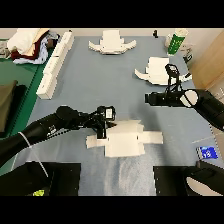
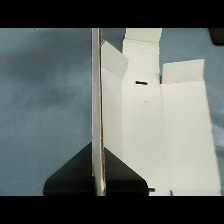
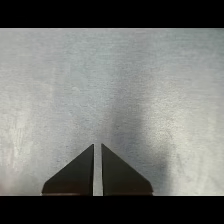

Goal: Fold the box.

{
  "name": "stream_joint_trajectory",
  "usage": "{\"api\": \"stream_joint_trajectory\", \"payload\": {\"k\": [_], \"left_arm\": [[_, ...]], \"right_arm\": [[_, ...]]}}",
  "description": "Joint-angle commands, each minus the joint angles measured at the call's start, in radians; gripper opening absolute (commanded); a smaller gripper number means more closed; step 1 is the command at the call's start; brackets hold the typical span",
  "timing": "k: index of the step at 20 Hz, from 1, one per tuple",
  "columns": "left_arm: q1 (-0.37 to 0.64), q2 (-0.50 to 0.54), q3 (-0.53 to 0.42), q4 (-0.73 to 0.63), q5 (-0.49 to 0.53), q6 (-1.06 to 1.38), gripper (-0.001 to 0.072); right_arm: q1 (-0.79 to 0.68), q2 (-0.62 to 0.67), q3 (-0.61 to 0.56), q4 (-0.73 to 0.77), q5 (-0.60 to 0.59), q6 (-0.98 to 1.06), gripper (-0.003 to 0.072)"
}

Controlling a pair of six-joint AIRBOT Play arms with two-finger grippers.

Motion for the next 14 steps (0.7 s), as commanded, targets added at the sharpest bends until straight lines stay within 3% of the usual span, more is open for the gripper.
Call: {"api": "stream_joint_trajectory", "payload": {"k": [1,6,9,14], "left_arm": [[-0.008,0.053,0.002,-0.032,0.068,0.119,0.0009],[-0.111,0.052,-0.045,-0.032,0.172,0.183,0.0008],[-0.116,0.034,-0.088,-0.126,0.162,0.178,0.0008],[-0.116,0.031,-0.111,-0.136,0.192,0.201,0.0008]], "right_arm": [[0.000,0.000,0.001,0.000,-0.011,0.000,0.0068],[0.000,0.000,0.001,0.000,-0.015,0.000,0.0068],[0.000,0.000,0.001,0.000,-0.023,0.000,0.0068],[0.000,0.000,0.001,0.000,-0.028,0.000,0.0068]]}}
